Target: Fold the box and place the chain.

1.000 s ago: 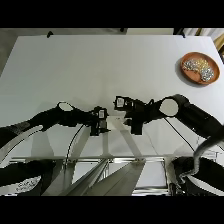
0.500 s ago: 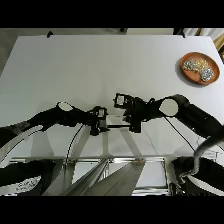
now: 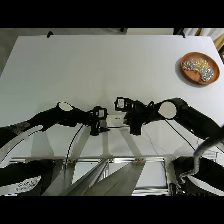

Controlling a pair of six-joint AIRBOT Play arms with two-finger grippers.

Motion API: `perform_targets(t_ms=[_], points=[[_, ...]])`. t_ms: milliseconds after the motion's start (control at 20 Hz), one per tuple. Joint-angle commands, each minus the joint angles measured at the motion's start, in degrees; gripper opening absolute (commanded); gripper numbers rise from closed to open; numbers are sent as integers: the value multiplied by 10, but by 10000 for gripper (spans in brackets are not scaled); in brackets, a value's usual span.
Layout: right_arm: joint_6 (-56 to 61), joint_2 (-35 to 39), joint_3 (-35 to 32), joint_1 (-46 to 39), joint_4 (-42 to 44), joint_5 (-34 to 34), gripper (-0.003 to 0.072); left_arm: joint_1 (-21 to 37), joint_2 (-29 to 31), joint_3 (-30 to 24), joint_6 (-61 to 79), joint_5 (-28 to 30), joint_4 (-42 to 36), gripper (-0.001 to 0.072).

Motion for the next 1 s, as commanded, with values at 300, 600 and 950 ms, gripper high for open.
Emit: perform_targets(t_ms=[300, 600, 950], points=[[0, 0, -21, 15, 1, 6, 176, 0, 0, 0, 0, -1, 0, 212], [0, 14, -21, 15, 1, 0, 341, 0, 0, 0, 0, -1, 0, 212], [-2, 31, -21, 10, 21, -1, 342, 0, 0, 0, 0, -1, 0, 212]])
